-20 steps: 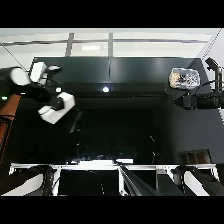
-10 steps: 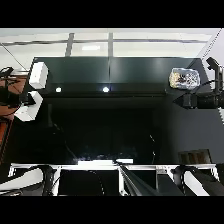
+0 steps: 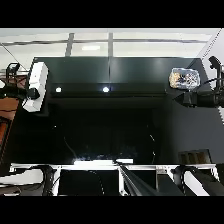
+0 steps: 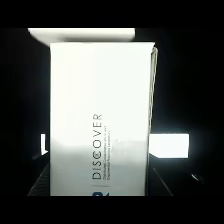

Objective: Fold the box and place the chain.

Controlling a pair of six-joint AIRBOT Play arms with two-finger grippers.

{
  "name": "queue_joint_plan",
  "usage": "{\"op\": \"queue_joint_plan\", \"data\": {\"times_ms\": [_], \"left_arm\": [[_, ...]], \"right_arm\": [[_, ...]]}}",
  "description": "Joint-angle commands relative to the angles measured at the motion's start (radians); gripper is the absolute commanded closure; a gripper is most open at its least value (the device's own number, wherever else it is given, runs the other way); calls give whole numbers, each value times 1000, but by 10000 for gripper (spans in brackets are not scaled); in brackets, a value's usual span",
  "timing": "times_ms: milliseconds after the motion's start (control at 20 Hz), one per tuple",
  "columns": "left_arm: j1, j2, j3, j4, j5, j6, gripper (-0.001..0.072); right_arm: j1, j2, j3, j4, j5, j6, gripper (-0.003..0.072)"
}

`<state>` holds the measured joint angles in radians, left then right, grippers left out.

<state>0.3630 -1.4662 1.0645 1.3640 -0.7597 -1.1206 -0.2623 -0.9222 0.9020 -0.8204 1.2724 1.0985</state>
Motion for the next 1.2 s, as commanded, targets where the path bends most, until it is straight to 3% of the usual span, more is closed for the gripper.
{"op": "queue_joint_plan", "data": {"times_ms": [0,150,200,250,400,550,600,650,700,850,1050,1150], "left_arm": [[-11,-50,20,-39,123,13,304],[-8,-80,71,-30,106,13,299],[-11,-80,84,-30,90,13,197],[-15,-75,106,-28,48,13,-2],[-27,-29,222,51,-162,10,-3],[-44,60,327,-8,-354,-18,-1],[-59,97,330,-48,-374,-60,43],[-82,139,323,-71,-386,-138,297],[-110,182,304,-86,-402,-167,651],[-223,357,115,-212,-340,-31,683],[-395,657,-337,-247,25,-5,682],[-439,765,-499,-256,168,-14,680]], "right_arm": [[0,0,0,-1,-8,9,669],[0,0,0,0,-21,9,669],[0,0,0,2,-17,9,669],[0,1,0,1,-7,9,669],[1,1,0,0,3,5,669],[55,1,-6,-2,-92,-53,669],[100,1,-20,-3,-156,-84,670],[143,1,-36,-14,-229,-122,670],[183,1,-53,-45,-320,-137,670],[218,1,-82,-148,-531,-135,670],[211,0,-86,-175,-543,-134,669],[211,0,-86,-175,-544,-134,669]]}}
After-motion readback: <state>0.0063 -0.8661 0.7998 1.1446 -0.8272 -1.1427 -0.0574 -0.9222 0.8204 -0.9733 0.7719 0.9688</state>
